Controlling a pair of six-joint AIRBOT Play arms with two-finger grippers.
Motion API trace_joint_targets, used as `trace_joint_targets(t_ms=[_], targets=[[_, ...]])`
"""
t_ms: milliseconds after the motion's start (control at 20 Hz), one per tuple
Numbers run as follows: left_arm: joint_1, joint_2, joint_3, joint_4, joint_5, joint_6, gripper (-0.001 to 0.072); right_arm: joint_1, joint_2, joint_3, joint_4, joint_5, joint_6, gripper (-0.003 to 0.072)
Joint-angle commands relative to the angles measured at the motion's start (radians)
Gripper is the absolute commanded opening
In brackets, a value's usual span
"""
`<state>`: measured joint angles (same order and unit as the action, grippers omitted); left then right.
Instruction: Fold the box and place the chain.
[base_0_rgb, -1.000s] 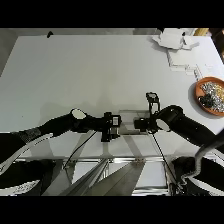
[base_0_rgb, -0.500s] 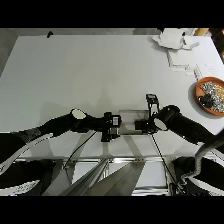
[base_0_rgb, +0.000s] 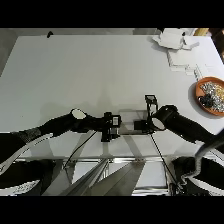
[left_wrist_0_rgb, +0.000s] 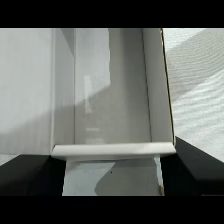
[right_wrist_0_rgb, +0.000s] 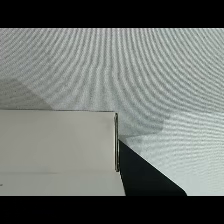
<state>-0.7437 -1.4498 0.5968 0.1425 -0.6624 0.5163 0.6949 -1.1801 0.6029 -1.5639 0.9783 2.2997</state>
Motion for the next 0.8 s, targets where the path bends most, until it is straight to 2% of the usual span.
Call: trace_joint_targets(t_ms=[0,50,250,700,750], targets=[[0.000,0.001,0.000,0.000,0.000,0.000,0.0276,0.002,0.010,-0.001,-0.015,0.013,-0.030,0.0140],[0.000,0.001,0.000,0.000,0.000,0.000,0.0276,0.002,0.015,-0.001,-0.020,0.013,-0.032,0.0199],[0.000,0.001,0.000,0.000,0.000,0.000,0.0276,0.002,0.048,-0.001,-0.064,0.051,-0.031,0.0207],[0.000,0.001,0.000,0.000,0.000,0.000,0.0276,0.002,0.079,-0.001,-0.063,0.023,-0.074,0.0210],[0.000,0.001,0.000,0.000,0.000,0.000,0.0276,0.002,0.079,-0.001,-0.063,0.023,-0.084,0.0240]])
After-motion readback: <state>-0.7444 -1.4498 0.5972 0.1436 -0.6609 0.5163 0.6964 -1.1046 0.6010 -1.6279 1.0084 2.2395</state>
